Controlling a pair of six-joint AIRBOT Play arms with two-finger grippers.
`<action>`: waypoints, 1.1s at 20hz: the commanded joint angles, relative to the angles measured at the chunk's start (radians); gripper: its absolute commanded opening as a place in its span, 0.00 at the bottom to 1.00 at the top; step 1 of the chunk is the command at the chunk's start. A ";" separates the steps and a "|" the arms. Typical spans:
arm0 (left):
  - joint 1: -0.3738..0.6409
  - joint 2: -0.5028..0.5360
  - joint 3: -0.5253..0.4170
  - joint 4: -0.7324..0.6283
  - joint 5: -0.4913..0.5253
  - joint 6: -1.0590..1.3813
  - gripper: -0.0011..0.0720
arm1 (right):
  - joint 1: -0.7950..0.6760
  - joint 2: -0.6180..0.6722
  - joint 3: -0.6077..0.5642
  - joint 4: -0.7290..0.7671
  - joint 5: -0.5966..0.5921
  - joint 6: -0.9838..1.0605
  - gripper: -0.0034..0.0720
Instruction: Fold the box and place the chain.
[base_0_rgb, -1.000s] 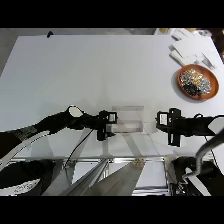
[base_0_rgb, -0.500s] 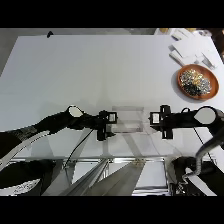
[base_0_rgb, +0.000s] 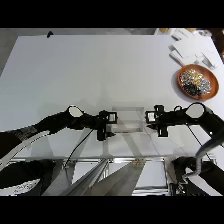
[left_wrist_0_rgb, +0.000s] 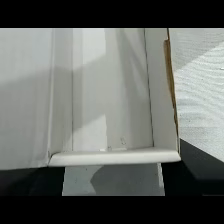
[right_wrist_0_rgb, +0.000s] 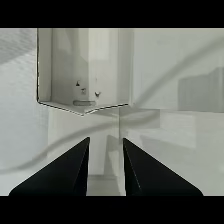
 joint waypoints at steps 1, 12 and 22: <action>0.000 0.000 0.000 0.000 0.000 0.000 0.20 | 0.000 -0.023 -0.024 0.004 -0.010 -0.014 0.34; 0.000 0.000 0.000 0.000 0.000 0.000 0.20 | 0.000 -0.024 -0.072 0.247 -0.055 -0.147 0.34; 0.000 0.000 0.000 0.000 0.000 0.000 0.20 | 0.035 -0.048 -0.082 0.328 -0.028 -0.212 0.34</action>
